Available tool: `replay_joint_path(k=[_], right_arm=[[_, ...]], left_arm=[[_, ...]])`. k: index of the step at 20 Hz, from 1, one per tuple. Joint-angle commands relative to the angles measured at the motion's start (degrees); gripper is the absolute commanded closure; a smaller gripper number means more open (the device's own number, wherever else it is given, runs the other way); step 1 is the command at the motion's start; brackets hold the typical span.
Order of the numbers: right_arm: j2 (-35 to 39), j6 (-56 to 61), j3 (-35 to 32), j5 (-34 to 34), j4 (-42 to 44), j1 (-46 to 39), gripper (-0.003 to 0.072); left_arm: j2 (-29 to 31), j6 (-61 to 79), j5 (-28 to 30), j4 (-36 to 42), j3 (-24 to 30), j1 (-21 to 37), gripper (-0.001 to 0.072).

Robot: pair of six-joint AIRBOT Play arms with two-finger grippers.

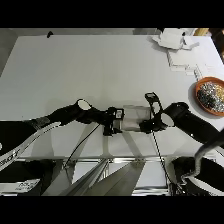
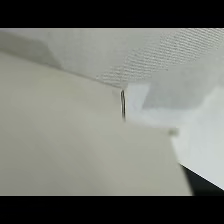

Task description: Fold the box and place the chain.

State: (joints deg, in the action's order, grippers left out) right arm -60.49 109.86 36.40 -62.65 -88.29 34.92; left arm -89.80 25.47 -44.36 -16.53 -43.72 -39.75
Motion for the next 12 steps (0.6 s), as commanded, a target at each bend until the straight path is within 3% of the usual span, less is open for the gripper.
replay_joint_path(k=[1, 3, 5, 12], right_arm=[[7.17, -11.72, 5.51, -13.11, -6.29, -0.07, 0.0269], [12.46, -12.72, 8.74, -13.77, -18.86, -0.66, 0.0281], [16.11, -15.37, 9.05, -8.79, -26.69, -5.03, 0.0281], [9.66, -19.96, 8.81, 12.96, -24.65, -43.19, 0.0291]], left_arm=[[0.04, -0.04, 0.00, 0.02, -0.04, 0.02, 0.0397], [0.04, -0.04, 0.00, 0.02, -0.04, 0.02, 0.0397], [0.04, -0.04, 0.00, 0.00, -0.04, 0.02, 0.0397], [0.04, -0.04, -0.02, 0.02, -0.04, 0.02, 0.0397]])
